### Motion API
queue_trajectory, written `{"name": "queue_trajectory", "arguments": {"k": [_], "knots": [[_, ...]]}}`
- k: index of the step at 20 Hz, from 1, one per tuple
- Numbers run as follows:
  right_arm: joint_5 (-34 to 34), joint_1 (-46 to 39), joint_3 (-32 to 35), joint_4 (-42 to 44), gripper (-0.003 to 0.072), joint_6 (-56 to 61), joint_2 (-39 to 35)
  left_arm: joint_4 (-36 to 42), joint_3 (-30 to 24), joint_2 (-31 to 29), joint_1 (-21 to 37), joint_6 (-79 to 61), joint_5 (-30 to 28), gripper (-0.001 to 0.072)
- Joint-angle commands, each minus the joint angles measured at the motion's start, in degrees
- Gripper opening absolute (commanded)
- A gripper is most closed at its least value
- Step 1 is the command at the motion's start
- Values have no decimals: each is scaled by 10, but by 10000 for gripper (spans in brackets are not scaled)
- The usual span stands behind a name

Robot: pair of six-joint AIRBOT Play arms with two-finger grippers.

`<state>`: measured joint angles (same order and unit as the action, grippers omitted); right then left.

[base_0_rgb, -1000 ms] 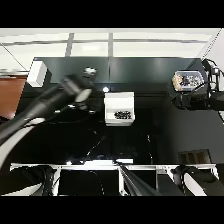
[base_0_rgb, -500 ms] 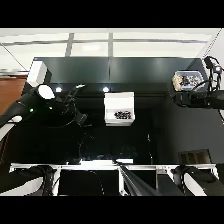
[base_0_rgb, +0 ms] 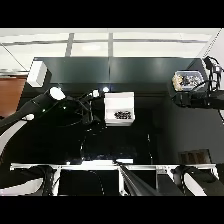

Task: Fold the box and place the chain.

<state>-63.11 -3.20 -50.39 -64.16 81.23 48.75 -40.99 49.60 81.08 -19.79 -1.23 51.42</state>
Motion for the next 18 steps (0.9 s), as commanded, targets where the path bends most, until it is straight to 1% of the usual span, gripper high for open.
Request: {"name": "queue_trajectory", "arguments": {"k": [1,3,4,6,11,13,18], "knots": [[2,0,0,0,272,0,0,33,16,39,-8,-80,-26,712],[2,0,0,1,271,0,0,26,16,61,-9,-76,-26,712],[2,0,0,0,271,0,0,24,16,67,-9,-75,-13,712],[2,0,0,1,271,0,0,24,16,68,-10,-76,-1,712],[6,0,0,0,272,0,0,32,16,68,-20,-76,-4,712],[7,0,0,0,272,0,0,32,16,68,-26,-97,-8,712],[8,0,0,0,271,0,0,72,16,69,-27,-104,-20,712]]}}
